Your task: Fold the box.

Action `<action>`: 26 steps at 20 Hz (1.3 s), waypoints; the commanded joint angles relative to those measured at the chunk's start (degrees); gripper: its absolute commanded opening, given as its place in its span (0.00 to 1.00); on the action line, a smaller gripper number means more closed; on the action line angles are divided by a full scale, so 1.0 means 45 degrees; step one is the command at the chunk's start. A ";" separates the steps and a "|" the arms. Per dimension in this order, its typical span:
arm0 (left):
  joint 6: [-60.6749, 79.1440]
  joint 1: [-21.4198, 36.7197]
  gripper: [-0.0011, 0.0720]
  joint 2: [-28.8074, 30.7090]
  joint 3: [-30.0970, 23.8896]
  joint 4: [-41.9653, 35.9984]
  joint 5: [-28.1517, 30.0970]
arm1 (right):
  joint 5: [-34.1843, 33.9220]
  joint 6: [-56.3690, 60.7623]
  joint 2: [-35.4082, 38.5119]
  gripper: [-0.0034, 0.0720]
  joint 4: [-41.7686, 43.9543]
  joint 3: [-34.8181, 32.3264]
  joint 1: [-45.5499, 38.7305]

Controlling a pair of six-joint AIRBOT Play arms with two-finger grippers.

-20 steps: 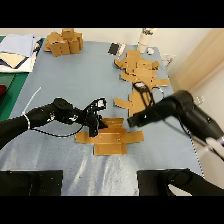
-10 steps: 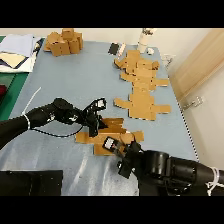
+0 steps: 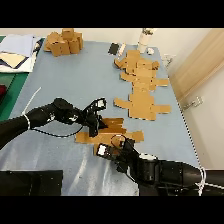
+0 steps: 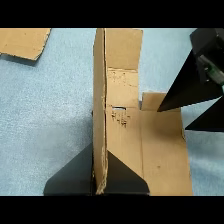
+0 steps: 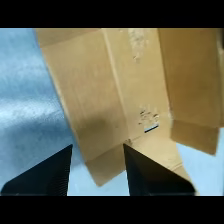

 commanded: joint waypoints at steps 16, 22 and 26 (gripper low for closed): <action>0.0005 -0.0015 0.03 -0.0005 -0.0005 0.0000 0.0000 | 0.0418 -0.1243 -0.0092 0.68 0.0102 0.0068 0.0257; 0.0005 -0.0015 0.03 -0.0005 -0.0005 0.0000 0.0000 | 0.0651 -0.1248 -0.0860 0.68 -0.0185 0.0078 0.0034; 0.0005 -0.0015 0.03 -0.0005 -0.0005 0.0000 0.0000 | 0.0544 -0.0437 -0.1098 0.68 -0.0908 0.0121 0.0024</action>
